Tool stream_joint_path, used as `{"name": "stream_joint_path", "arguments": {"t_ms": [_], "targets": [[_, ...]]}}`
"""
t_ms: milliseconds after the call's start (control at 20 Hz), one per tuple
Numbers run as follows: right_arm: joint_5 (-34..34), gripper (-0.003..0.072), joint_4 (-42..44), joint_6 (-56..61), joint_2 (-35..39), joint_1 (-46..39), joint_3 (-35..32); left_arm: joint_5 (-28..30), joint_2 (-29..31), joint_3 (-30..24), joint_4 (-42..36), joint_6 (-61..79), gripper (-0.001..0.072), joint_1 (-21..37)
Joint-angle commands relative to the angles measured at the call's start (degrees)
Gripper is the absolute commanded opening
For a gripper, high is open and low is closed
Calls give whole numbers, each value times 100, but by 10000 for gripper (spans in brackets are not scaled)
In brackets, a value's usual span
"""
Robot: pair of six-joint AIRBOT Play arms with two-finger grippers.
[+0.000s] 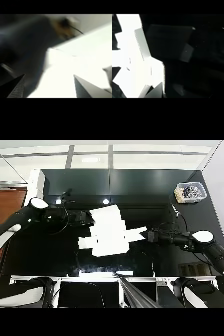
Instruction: Fold the box and place the chain.
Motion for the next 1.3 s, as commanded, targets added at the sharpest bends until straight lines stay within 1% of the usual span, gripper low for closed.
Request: {"name": "stream_joint_path", "arguments": {"t_ms": [0, 150, 250, 300, 350, 400, 500, 550, 600, 650, 700, 750, 800, 850, 900, 950, 1000, 1100, 1150, 1250], "targets": [[-57, 16, 17, 15, 9, 83, -13, -1471, -874, 319, -791, 1161, 700, 107], [-13, 16, 20, 15, 7, 83, -13, -1821, -1202, 450, -782, 1816, 700, -170], [-15, 16, 20, 13, 9, 83, -13, -2057, -1355, 540, -640, 2068, 698, -280], [-15, 16, 15, 13, 9, 83, -13, -2070, -1423, 592, -538, 2085, 667, -297], [-15, 15, 7, 13, 9, 83, -13, -2070, -1484, 638, -481, 2146, 620, -295], [-20, 16, 4, 13, 9, 83, -13, -2072, -1528, 695, -437, 2162, 501, -291], [-52, 16, -7, 11, 9, 83, -13, -2079, -1582, 837, -382, 2299, 367, -293], [-66, 16, -26, 11, 7, 83, -13, -2083, -1593, 890, -387, 2304, 288, -295], [-87, 16, -68, 11, 7, 83, -13, -2081, -1593, 927, -385, 2306, 188, -295], [-105, 16, -85, 11, 7, 83, -13, -2083, -1593, 957, -382, 2306, 138, -295], [-129, 16, -111, 11, 7, 83, -13, -2083, -1593, 975, -385, 2306, 115, -295], [-146, 17, -140, 11, 9, 83, -13, -2079, -1593, 977, -385, 2365, 42, -295], [-168, 60, -214, 11, 7, 74, -13, -2076, -1593, 977, -382, 2520, 30, -295], [-160, 341, -291, 11, 9, 37, -11, -2074, -1591, 977, -385, 2640, 29, -297], [-138, 698, -378, 9, 9, -7, -13, -2068, -1589, 977, -385, 2747, 28, -297], [-116, 715, -483, 4, 9, -20, -7, -2072, -1574, 977, -382, 2776, 26, -297], [-63, 715, -601, -37, 9, -20, 31, -2072, -1523, 975, -378, 2776, 25, -317], [389, 714, -1016, -492, 9, -17, 339, -1928, -1285, 944, -254, 2905, 23, -424], [625, 714, -1198, -750, 9, -9, 575, -1631, -1084, 863, -186, 3010, 22, -531], [850, 714, -1342, -1176, 9, 0, 1034, -949, -590, 540, -271, 3698, 23, -765]]}}
